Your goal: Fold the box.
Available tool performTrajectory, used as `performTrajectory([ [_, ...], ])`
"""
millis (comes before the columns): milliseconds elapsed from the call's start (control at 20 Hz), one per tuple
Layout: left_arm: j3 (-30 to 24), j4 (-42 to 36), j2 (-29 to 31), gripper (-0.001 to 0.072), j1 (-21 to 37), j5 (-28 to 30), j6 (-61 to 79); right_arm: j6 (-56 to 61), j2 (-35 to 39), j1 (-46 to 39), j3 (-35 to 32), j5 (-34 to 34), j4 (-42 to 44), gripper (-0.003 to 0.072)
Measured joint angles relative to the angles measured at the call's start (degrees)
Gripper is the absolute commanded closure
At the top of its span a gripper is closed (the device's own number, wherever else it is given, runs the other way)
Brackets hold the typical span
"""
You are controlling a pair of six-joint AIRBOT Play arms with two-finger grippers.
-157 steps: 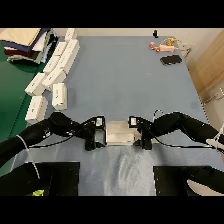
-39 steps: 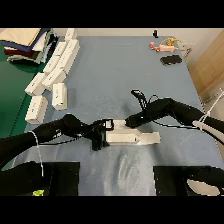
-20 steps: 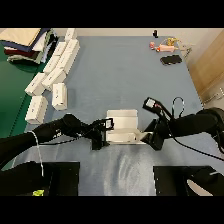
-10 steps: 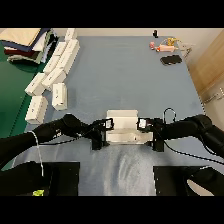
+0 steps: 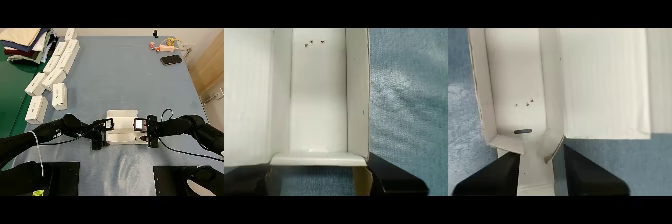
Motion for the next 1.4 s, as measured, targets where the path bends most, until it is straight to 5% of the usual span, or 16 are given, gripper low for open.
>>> performTrajectory([
  [100, 0.0, 0.0, 0.0, 0.0183, 0.0, 0.0, 0.0, -1.1, -0.3, 0.8, 0.0, -0.2, 1.4, 0.0427],
  [200, 0.0, 0.1, 0.0, 0.0183, 0.0, 0.0, 0.0, -1.7, -0.5, 1.8, 0.0, -0.4, 2.1, 0.0526],
  [650, 0.0, 0.1, 0.0, 0.0183, 0.0, 0.0, 0.1, -2.5, -1.9, 4.6, 0.0, 0.2, 3.7, 0.0510],
  [800, 0.0, 0.1, 0.0, 0.0183, 0.0, 0.0, 0.1, -2.6, -2.1, 4.7, 0.0, 0.3, 4.7, 0.0449],
  [1000, 0.0, 0.0, 0.0, 0.0183, 0.0, 0.0, 0.0, -2.6, -2.9, 4.7, 0.0, 1.1, 5.9, -0.0011],
  [1400, 0.0, 0.0, 0.0, 0.0183, 0.0, 0.0, 0.0, -2.7, -3.7, 4.8, 0.0, 2.2, 7.2, -0.0026],
])
